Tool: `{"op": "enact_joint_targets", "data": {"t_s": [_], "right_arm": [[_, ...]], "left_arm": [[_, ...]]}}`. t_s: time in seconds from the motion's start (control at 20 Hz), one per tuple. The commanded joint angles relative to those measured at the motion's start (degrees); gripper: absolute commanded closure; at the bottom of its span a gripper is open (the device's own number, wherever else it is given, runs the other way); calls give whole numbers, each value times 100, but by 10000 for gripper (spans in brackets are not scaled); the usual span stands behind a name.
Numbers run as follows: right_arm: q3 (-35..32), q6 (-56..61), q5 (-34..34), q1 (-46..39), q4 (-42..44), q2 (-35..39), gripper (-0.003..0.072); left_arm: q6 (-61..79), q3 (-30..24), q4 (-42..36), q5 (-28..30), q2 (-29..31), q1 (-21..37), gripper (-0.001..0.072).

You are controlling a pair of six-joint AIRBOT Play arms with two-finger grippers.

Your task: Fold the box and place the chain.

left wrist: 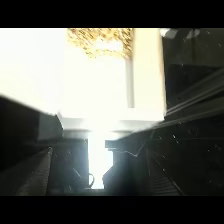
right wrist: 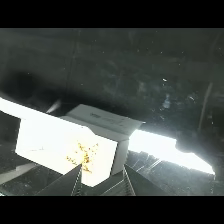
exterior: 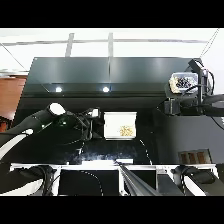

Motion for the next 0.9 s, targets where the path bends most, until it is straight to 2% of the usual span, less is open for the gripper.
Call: {"op": "enact_joint_targets", "data": {"t_s": [0.0, 0.5, 0.75, 0.8, 0.85], "right_arm": [[7, 2, 0, 0, -2, 2, 371], [7, 2, -20, 0, -4, 2, 371], [7, 0, -26, 0, -15, 2, 371], [4, 0, -46, 0, -52, 2, 371], [0, 0, -96, 0, -136, 0, 371]], "left_arm": [[48, 240, -26, -33, -273, -184, -11], [-155, 234, -195, 55, -291, -542, -11], [-210, 236, -382, 564, -323, -817, -8], [-208, 236, -380, 662, -326, -870, 21], [-208, 234, -365, 706, -326, -885, 100]]}}
